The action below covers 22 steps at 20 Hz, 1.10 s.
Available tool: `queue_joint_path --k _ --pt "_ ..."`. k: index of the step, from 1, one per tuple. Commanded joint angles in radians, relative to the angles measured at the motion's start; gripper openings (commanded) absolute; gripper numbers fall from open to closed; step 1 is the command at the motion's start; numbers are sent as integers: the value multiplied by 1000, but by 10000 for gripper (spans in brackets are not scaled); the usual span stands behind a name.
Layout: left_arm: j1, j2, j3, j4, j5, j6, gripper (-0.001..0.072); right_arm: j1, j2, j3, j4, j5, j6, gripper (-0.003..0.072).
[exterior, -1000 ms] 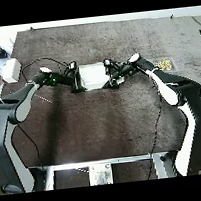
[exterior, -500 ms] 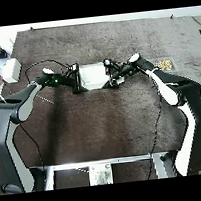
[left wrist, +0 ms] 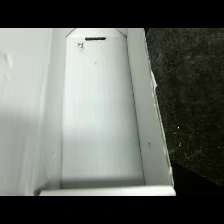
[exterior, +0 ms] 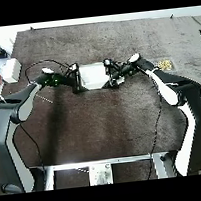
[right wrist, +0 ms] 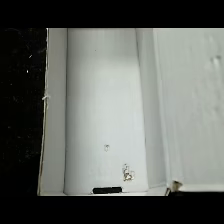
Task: Fold the box and place the chain.
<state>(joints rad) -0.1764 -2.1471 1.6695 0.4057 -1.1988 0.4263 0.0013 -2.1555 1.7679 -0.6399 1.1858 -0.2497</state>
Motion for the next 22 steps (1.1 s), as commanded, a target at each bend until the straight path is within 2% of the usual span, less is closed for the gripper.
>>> queue_joint_path --k 1,5,18,22 --pt "9 10 17 -2 -32 -1 693 -1 1 0 0 0 0 270" --pt "12 9 2 47 -46 -27 692 -1 1 0 0 0 0 270" --pt "-3 1 -2 11 15 -26 692 -1 1 0 0 0 0 270" --pt "-2 1 -2 42 13 -27 691 -1 1 0 0 0 0 270"
